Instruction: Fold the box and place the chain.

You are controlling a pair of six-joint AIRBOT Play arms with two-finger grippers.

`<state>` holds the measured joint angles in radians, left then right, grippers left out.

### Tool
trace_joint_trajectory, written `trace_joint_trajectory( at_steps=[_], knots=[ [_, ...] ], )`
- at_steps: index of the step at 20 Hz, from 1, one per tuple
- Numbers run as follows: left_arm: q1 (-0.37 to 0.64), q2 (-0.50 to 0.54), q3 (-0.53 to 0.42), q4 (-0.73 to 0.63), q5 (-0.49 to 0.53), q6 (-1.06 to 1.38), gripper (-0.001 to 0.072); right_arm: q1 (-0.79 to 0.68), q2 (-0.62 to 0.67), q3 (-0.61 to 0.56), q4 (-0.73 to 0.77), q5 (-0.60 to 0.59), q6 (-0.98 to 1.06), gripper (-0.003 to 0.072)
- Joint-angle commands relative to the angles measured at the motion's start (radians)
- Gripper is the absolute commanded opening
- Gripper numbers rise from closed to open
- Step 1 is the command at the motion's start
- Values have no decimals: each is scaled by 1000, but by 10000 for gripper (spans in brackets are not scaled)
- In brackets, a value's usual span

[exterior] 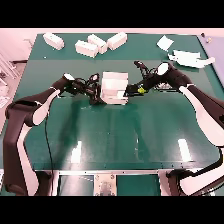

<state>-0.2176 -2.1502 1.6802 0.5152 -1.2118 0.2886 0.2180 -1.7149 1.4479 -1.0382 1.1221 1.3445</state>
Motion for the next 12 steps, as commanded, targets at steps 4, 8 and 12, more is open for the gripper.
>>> trace_joint_trajectory(
  at_steps=[4,8,12],
  knots=[
    [0,0,0,0,0,0,592,48,0,23,-83,2,156,526],
    [0,0,0,0,0,0,592,66,-2,23,-154,15,231,524],
    [0,0,0,0,-2,0,592,80,-8,35,-206,17,279,513]
  ],
)
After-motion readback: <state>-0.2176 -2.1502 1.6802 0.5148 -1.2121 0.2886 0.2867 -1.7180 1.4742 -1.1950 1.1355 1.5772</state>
